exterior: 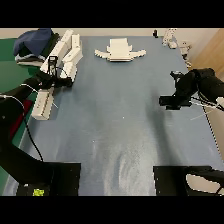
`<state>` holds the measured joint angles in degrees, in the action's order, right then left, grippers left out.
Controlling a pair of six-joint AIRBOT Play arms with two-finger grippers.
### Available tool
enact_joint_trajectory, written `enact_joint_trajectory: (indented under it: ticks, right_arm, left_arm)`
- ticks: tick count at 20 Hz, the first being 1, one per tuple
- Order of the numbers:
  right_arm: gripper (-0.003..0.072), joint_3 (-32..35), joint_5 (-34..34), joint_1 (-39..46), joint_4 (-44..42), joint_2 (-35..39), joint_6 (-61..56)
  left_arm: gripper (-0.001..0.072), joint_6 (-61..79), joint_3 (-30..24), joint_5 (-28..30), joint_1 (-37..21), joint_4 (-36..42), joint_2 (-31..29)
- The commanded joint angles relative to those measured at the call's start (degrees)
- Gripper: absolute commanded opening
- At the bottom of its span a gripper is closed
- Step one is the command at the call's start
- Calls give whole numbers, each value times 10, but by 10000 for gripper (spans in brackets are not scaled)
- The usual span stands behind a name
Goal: Fold the box.
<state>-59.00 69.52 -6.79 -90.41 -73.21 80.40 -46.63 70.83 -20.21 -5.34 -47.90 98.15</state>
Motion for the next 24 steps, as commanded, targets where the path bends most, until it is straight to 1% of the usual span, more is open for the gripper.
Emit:
enact_joint_trajectory:
  ticks: [1, 8, 11, 16, 19, 21, 22, 23, 24]
  right_arm:
    - [37, 0, 0, 0, 0, 0, 0]
    - [37, 0, 0, 0, 0, 0, 0]
    - [36, 0, 0, 0, 0, 0, 0]
    - [37, 0, 0, 0, 0, 0, 0]
    - [36, 0, 0, 0, 0, 0, 0]
    - [36, 0, 0, 0, 0, 0, 0]
    - [37, 0, 0, 0, 0, 0, 0]
    - [36, 0, 0, 0, 0, 0, 0]
    - [37, 0, 0, 0, 0, 0, 0]
  left_arm:
    - [462, -8, 47, -7, 0, -3, 31]
    - [462, -8, 53, 2, -1, -51, 36]
    - [462, -8, 54, 14, -1, -49, 36]
    - [462, -8, 54, 18, 0, -49, 36]
    - [462, -8, 54, 33, 0, -49, 36]
    - [462, -8, 53, 32, 0, -49, 36]
    - [494, -8, 53, 32, 0, -49, 36]
    - [580, -8, 54, 33, 0, -49, 36]
    - [618, -8, 54, 33, -1, -49, 36]
